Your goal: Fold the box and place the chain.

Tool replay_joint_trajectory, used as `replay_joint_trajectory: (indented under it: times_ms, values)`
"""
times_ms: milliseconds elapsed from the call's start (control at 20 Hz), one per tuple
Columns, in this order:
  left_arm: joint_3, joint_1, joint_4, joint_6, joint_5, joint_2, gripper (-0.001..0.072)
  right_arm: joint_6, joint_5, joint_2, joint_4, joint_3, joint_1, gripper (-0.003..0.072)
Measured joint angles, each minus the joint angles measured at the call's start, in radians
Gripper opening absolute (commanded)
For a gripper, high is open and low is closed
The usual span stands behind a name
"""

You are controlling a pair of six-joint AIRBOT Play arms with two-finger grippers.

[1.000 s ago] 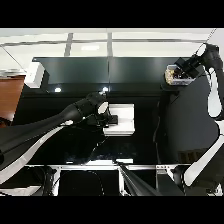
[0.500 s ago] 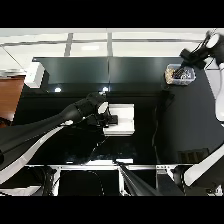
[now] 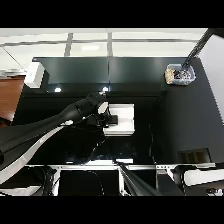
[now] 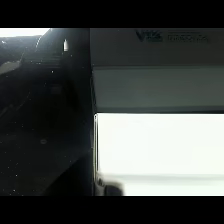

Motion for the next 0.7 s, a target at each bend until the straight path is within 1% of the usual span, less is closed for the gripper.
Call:
replay_joint_trajectory:
  times_ms: [200,400,550,700]
  values:
    - [0.000,0.000,0.000,0.000,0.000,0.000,0.0024,-0.085,0.059,0.118,0.124,-0.003,-0.003,0.0005]
    - [0.000,0.000,0.000,0.000,0.000,0.000,0.0024,-0.135,0.114,0.231,0.269,-0.037,-0.004,0.0005]
    - [0.000,0.000,0.000,0.000,0.000,0.000,0.0024,-0.159,0.142,0.325,0.351,-0.100,-0.001,0.0005]
    - [0.000,0.000,0.000,0.000,0.000,0.000,0.0024,-0.173,0.167,0.427,0.393,-0.189,0.014,0.0005]
